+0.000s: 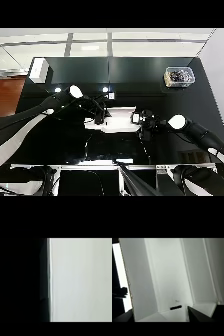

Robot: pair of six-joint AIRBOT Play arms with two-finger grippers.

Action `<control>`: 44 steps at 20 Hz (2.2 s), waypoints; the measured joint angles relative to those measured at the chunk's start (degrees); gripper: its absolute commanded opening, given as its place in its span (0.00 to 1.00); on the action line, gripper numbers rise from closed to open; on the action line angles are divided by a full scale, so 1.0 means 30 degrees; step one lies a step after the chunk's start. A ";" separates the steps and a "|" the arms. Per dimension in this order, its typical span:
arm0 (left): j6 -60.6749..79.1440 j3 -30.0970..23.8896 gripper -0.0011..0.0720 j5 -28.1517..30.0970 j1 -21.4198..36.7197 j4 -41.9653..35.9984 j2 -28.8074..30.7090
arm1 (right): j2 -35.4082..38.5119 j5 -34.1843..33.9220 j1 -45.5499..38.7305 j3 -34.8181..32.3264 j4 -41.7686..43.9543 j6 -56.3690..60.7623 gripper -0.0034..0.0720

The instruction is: Fold the box and place the chain.

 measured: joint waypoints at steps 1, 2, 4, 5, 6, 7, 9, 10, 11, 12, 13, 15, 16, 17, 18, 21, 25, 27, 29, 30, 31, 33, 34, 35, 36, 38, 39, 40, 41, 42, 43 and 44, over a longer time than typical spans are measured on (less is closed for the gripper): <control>0.0000 0.0000 0.05 -0.0058 0.0000 0.0000 0.0000 | 0.0000 0.0029 0.0007 0.0211 0.0000 0.0015 0.97; 0.0000 0.0000 0.05 -0.0087 0.0000 -0.0007 0.0000 | 0.0000 0.0087 0.0000 0.0430 0.0000 0.0029 0.97; 0.0000 0.0000 0.05 -0.0153 0.0000 -0.0007 -0.0015 | 0.0000 0.0146 -0.0080 0.0729 0.0000 0.0073 0.97; 0.0000 0.0000 0.05 -0.0153 0.0000 -0.0015 -0.0015 | 0.0000 0.0175 -0.0189 0.0838 0.0036 0.0080 0.97; -0.0007 0.0000 0.05 -0.0146 0.0000 -0.0022 -0.0015 | 0.0000 0.0189 -0.0342 0.0933 0.0051 0.0095 0.97; -0.0007 0.0000 0.05 -0.0146 0.0000 -0.0029 -0.0015 | 0.0000 0.0219 -0.0474 0.1020 0.0095 0.0095 0.97; -0.0015 0.0000 0.05 -0.0146 0.0000 -0.0029 -0.0015 | 0.0000 0.0233 -0.0780 0.1188 0.0240 0.0109 0.97; -0.0022 0.0000 0.05 -0.0138 0.0000 -0.0036 -0.0015 | 0.0000 0.0233 -0.0962 0.1275 0.0306 0.0131 0.97; -0.0022 0.0007 0.05 -0.0138 0.0000 -0.0058 -0.0015 | 0.0000 0.0240 -0.1158 0.1377 0.0342 0.0138 0.97; -0.0022 0.0007 0.05 -0.0138 0.0000 -0.0029 -0.0015 | 0.0000 0.0211 -0.1319 0.1464 0.0364 0.0138 0.97; -0.0015 0.0007 0.05 -0.0211 0.0000 0.0015 -0.0015 | -0.0007 0.0197 -0.1464 0.1523 0.0379 0.0138 0.97; -0.0007 0.0007 0.05 -0.0204 0.0000 0.0007 -0.0015 | -0.0124 0.0430 -0.1617 0.1596 0.0510 0.0117 0.97; 0.0000 0.0007 0.05 -0.0204 0.0000 0.0007 -0.0015 | -0.0226 0.0634 -0.1661 0.1610 0.0619 -0.0044 0.97; 0.0000 0.0007 0.05 -0.0204 0.0000 0.0015 -0.0015 | -0.0357 0.0860 -0.1705 0.1625 0.0889 -0.0350 0.97; 0.0007 0.0007 0.05 -0.0211 0.0000 0.0022 -0.0015 | -0.0488 0.1049 -0.1727 0.1639 0.1290 -0.0780 0.97; 0.0036 0.0007 0.05 -0.0270 0.0000 0.0036 -0.0015 | -0.1005 0.1749 -0.1698 0.1647 0.3002 -0.2251 0.97; 0.0109 0.0000 0.05 -0.0306 0.0000 0.0073 -0.0015 | -0.1974 0.2310 -0.1348 0.1472 0.3570 -0.3155 0.97; 0.0066 0.0000 0.05 -0.0299 -0.0007 0.0066 -0.0015 | -0.2295 0.2317 -0.1275 0.1406 0.3300 -0.3395 0.97; 0.0051 0.0000 0.05 -0.0299 -0.0007 0.0036 -0.0015 | -0.2499 0.2310 -0.1253 0.1377 0.3169 -0.3723 0.97; 0.0044 0.0000 0.05 -0.0291 -0.0007 0.0029 -0.0015 | -0.2601 0.2302 -0.1239 0.1370 0.3118 -0.3861 0.97; 0.0029 0.0000 0.05 -0.0284 -0.0007 0.0022 -0.0022 | -0.2710 0.2302 -0.1239 0.1370 0.3089 -0.3971 0.97; 0.0015 0.0000 0.05 -0.0248 -0.0007 0.0007 -0.0015 | -0.2929 0.2295 -0.1231 0.1355 0.3031 -0.4233 0.97; 0.0015 0.0000 0.05 -0.0226 -0.0007 0.0007 -0.0015 | -0.3009 0.2280 -0.1217 0.1355 0.3016 -0.4408 0.97; 0.0015 0.0000 0.05 -0.0219 -0.0007 0.0007 -0.0015 | -0.3096 0.2280 -0.1217 0.1355 0.3009 -0.4626 0.97; 0.0015 0.0000 0.05 -0.0211 -0.0007 0.0000 -0.0015 | -0.3126 0.2310 -0.1217 0.1355 0.2987 -0.4787 0.97; 0.0015 0.0000 0.05 -0.0204 -0.0007 0.0000 -0.0015 | -0.3206 0.2273 -0.1217 0.1355 0.2980 -0.5064 0.97; 0.0007 0.0000 0.05 -0.0189 -0.0007 -0.0007 -0.0015 | -0.3220 0.2222 -0.1217 0.1355 0.2980 -0.5122 0.97; 0.0007 0.0000 0.05 -0.0189 -0.0007 -0.0007 -0.0015 | -0.3264 0.2178 -0.1217 0.1355 0.2980 -0.5187 0.97; 0.0007 0.0000 0.05 -0.0168 -0.0007 -0.0007 -0.0015 | -0.3315 0.2149 -0.1217 0.1355 0.2973 -0.5224 0.97; 0.0007 0.0000 0.05 -0.0168 -0.0007 -0.0015 -0.0015 | -0.3366 0.2113 -0.1217 0.1355 0.2973 -0.5246 0.97; 0.0007 0.0000 0.05 -0.0160 -0.0007 -0.0007 -0.0015 | -0.3432 0.2091 -0.1217 0.1355 0.2958 -0.5275 0.97; 0.0007 0.0000 0.05 -0.0153 -0.0007 -0.0022 -0.0015 | -0.3475 0.2084 -0.1217 0.1355 0.2943 -0.5289 0.97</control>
